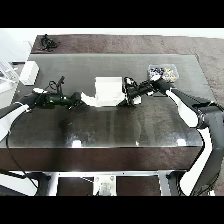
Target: Fold the box and place the chain.
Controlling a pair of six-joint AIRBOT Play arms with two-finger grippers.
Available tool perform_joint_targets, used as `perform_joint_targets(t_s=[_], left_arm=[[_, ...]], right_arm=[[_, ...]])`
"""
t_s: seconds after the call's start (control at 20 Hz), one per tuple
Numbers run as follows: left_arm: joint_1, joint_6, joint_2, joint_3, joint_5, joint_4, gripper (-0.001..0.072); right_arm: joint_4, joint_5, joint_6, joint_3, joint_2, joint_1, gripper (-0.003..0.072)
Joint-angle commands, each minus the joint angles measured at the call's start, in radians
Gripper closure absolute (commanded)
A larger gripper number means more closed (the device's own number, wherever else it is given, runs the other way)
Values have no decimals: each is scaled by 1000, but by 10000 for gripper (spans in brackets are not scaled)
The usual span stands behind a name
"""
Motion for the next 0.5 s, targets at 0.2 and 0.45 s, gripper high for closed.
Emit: perform_joint_targets(t_s=[0.2,0.45], left_arm=[[-2,81,-1,28,-57,-85,489],[-3,80,-1,50,-70,-102,440]], right_arm=[[0,0,0,0,0,0,102],[0,0,0,0,0,0,102]])
